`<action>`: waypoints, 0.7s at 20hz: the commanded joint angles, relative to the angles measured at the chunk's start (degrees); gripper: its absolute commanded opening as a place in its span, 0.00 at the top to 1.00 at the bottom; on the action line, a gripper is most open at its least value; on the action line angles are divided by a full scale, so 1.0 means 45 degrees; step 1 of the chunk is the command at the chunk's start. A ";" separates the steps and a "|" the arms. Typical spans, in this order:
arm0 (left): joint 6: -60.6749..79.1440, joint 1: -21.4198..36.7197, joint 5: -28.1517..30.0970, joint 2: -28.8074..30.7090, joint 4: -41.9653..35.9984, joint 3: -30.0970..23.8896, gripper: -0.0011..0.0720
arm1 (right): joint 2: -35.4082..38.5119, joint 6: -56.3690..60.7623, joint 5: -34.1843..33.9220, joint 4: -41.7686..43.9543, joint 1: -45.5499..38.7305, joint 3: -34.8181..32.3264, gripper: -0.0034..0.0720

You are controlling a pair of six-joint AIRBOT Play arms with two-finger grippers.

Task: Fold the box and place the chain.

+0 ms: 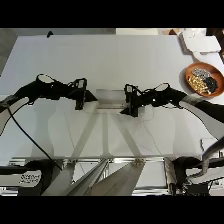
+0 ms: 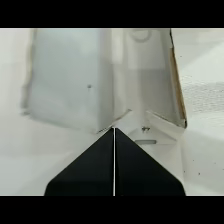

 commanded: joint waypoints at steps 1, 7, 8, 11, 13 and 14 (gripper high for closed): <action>-0.1302 0.0971 -0.0811 0.1098 0.0233 -0.0005 0.97 | 0.0010 0.0015 -0.0015 0.0010 -0.0005 0.0000 0.42; -0.7461 0.2783 -0.0860 0.3619 0.2905 -0.0005 0.98 | 0.0010 0.0015 -0.0015 0.0005 -0.0005 0.0000 0.42; -0.9554 0.3060 -0.0641 0.3779 0.3211 -0.0005 0.98 | 0.0010 0.0015 -0.0015 0.0010 -0.0005 0.0000 0.42; -1.5363 0.3886 0.0049 0.3648 0.3434 -0.0238 0.98 | 0.0010 0.0015 -0.0015 0.0010 -0.0005 0.0000 0.42; -1.6616 0.4109 0.0053 0.3419 0.3609 -0.0709 0.98 | 0.0010 0.0015 -0.0015 0.0010 -0.0005 0.0005 0.42; -1.6864 0.4090 0.0010 0.3288 0.3696 -0.0986 0.98 | 0.0010 0.0015 -0.0015 0.0005 -0.0005 0.0005 0.42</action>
